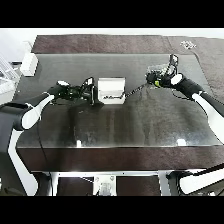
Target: Fold the box and place the chain.
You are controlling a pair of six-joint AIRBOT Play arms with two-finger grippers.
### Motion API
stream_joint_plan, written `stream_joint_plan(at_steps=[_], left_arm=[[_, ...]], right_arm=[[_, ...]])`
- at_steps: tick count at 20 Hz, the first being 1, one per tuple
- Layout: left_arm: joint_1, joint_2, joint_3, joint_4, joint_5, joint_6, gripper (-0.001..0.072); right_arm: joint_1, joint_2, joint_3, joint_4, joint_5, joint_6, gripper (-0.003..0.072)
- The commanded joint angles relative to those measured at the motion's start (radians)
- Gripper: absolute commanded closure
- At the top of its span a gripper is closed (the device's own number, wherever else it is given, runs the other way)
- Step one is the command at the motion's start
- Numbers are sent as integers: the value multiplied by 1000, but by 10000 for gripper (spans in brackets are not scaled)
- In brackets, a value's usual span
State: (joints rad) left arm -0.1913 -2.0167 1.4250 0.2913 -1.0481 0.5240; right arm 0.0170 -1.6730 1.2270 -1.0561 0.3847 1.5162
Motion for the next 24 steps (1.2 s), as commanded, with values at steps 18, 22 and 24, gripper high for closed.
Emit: stream_joint_plan(at_steps=[18, 22, 24], left_arm=[[1, 0, 0, 0, 0, 0, 317], [1, 0, 0, 0, 0, 0, 316], [1, 0, 0, 0, 0, 0, 316]], right_arm=[[35, -139, 64, 54, -140, 55, 673], [39, -133, 81, 54, -168, 55, 676], [52, -106, 97, 53, -168, 54, 676]])
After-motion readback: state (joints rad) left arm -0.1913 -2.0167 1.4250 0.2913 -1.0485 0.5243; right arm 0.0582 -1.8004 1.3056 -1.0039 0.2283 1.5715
